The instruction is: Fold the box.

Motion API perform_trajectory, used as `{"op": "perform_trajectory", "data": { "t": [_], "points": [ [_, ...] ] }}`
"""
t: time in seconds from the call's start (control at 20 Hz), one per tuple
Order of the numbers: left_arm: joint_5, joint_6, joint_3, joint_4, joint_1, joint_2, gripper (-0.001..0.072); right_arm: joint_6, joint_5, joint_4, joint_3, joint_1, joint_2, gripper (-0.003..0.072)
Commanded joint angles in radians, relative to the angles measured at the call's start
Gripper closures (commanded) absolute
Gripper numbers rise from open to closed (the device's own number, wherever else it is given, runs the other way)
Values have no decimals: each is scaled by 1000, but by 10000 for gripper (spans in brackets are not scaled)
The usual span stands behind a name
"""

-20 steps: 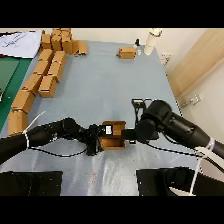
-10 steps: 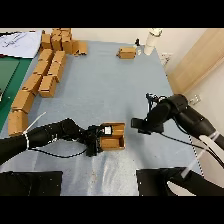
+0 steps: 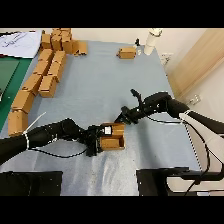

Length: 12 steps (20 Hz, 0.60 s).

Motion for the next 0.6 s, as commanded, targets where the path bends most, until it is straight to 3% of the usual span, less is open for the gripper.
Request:
{"op": "perform_trajectory", "data": {
  "t": [0.0, 0.2, 0.4, 0.55],
  "points": [
    [0, 0, 0, 0, 0, 0, 197, -238, -172, 114, -10, 16, -18, 685],
    [-1, 0, 0, 0, 0, 0, 197, -341, -158, 114, -137, 79, 73, 685],
    [-1, 0, 0, 0, -1, 0, 197, -460, 1, 99, -257, 100, 188, 685],
    [-1, 0, 0, 0, -1, 0, 197, -487, 90, 74, -265, 107, 267, 684]
  ]
}}
